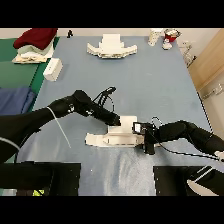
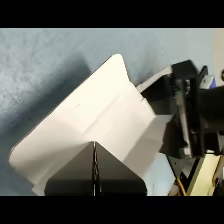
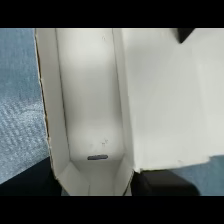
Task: Fold the box.
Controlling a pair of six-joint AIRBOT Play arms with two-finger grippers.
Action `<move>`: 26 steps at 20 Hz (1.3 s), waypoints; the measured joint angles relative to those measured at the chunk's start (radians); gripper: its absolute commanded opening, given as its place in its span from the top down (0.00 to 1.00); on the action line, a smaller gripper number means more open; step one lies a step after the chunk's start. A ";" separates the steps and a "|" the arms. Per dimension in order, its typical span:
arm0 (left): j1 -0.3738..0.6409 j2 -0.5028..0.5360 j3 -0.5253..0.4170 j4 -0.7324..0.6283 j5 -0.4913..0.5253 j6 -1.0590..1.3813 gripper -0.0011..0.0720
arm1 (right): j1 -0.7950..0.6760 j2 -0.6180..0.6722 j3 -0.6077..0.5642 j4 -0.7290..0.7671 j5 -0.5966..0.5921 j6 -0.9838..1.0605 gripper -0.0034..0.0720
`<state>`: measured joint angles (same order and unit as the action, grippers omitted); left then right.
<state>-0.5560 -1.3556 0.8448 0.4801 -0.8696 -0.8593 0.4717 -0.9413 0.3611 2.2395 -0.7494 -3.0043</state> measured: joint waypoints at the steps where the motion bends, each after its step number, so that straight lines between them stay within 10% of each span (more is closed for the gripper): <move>1: 0.000 0.033 0.002 0.026 -0.014 0.006 0.97 | 0.000 0.000 0.000 0.000 0.000 0.000 0.28; 13: -0.227 0.615 -0.198 0.534 0.005 -0.019 0.96 | 0.000 0.000 0.000 0.000 0.000 0.000 0.28; 15: -0.245 0.663 -0.233 0.595 0.012 0.018 0.04 | 0.000 0.000 0.000 0.000 0.000 0.000 0.28; 26: -0.105 0.520 -0.360 0.404 0.145 0.580 0.06 | 0.000 0.000 0.000 0.000 0.000 0.000 0.28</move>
<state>-0.6613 -0.8352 0.4847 0.8837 -0.7242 -0.2790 0.4717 -0.9413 0.3611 2.2395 -0.7494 -3.0039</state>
